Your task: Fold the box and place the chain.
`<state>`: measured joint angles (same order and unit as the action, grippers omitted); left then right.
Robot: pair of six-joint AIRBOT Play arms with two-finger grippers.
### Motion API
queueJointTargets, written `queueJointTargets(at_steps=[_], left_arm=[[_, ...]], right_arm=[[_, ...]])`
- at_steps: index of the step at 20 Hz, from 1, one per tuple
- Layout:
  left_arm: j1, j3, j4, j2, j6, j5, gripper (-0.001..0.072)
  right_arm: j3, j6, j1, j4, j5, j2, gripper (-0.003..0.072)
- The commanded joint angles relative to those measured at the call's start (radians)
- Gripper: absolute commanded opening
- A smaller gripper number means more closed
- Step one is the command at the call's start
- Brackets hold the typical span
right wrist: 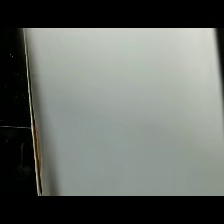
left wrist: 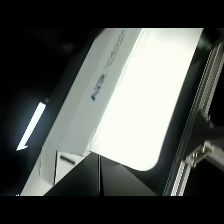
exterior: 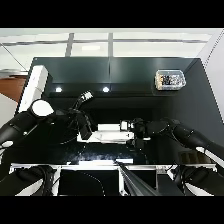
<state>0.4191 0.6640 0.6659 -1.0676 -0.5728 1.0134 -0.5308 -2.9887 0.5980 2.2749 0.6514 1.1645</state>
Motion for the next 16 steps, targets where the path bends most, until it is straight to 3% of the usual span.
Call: queueJointTargets(at_steps=[1,6,12,16], left_arm=[[0.000,-0.018,-0.178,-0.064,0.118,-0.103,0.0028],[0.000,-0.018,-0.169,-0.091,0.117,-0.258,0.0028],[-0.001,-0.018,-0.159,-0.066,0.117,-0.198,0.0027],[-0.002,-0.018,0.016,0.027,0.016,-0.130,0.0027]], right_arm=[[-0.001,0.000,0.000,0.001,0.000,-0.001,0.0549],[-0.001,0.000,0.000,0.002,0.000,-0.001,0.0549],[-0.001,0.000,0.000,0.002,0.000,-0.001,0.0549],[-0.001,0.000,0.000,0.002,0.000,-0.001,0.0549]])
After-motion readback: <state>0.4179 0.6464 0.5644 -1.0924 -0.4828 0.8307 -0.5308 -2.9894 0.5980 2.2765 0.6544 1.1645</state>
